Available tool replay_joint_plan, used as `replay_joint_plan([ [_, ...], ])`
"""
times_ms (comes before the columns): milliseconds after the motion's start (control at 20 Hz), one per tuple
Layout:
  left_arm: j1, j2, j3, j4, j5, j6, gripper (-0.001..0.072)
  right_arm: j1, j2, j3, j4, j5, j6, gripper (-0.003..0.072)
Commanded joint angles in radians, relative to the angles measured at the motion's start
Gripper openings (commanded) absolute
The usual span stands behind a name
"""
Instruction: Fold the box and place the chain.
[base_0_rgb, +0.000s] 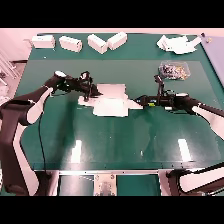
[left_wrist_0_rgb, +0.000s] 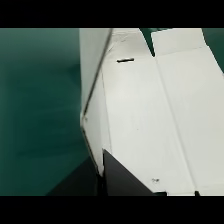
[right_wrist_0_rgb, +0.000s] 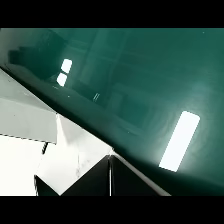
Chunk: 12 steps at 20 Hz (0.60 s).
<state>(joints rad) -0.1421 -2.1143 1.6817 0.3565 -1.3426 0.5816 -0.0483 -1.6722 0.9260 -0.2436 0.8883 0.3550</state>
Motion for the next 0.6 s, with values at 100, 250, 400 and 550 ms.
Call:
replay_joint_plan([
  [100, -0.017, 0.001, -0.013, 0.027, 0.061, 0.022, 0.0013, 0.001, -0.001, 0.0, 0.0, 0.0, 0.001, 0.0012],
  [250, -0.047, 0.001, -0.013, 0.069, 0.102, 0.01, 0.0014, 0.001, -0.001, 0.0, 0.0, 0.001, 0.001, 0.0012],
  [400, -0.048, 0.001, -0.013, 0.074, 0.105, 0.006, 0.0014, 0.001, -0.001, 0.0, 0.003, 0.001, 0.0, 0.0012],
  [550, -0.047, 0.002, -0.013, 0.079, 0.105, 0.003, 0.0013, 0.0, -0.001, 0.0, 0.005, 0.0, 0.0, 0.0012],
])
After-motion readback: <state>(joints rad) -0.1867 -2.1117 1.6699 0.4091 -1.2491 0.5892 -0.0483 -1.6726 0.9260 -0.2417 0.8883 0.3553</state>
